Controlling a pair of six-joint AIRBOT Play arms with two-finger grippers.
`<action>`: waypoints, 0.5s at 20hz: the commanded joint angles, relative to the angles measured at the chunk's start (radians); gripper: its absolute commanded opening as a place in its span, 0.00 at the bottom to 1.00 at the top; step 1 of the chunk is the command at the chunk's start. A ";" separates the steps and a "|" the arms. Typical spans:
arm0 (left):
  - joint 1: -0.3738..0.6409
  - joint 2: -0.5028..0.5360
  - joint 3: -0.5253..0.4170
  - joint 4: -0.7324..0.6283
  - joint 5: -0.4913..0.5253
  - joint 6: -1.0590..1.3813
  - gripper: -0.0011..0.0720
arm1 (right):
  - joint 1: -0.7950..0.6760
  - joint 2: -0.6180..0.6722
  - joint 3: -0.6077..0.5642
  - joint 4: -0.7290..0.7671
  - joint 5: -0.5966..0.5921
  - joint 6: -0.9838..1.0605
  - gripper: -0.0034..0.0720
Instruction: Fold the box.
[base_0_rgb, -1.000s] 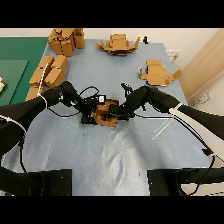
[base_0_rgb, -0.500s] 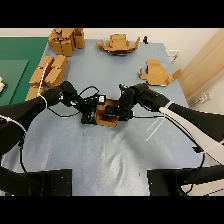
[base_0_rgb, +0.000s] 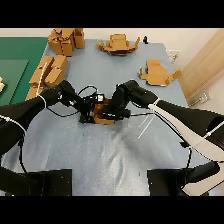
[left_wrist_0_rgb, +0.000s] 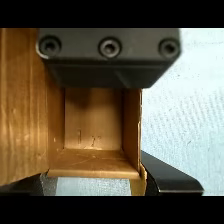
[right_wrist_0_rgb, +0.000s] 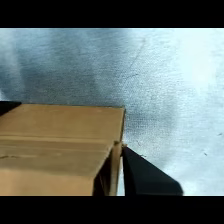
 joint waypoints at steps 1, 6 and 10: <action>-0.001 -0.001 0.000 -0.008 -0.007 0.002 0.24 | 0.006 -0.003 0.016 0.016 0.024 0.017 0.06; 0.000 -0.001 0.000 -0.008 -0.007 0.002 0.24 | 0.010 -0.003 0.016 0.016 0.011 0.017 0.06; 0.000 -0.001 0.000 -0.008 -0.007 0.002 0.24 | 0.010 -0.001 0.016 0.018 0.011 0.017 0.50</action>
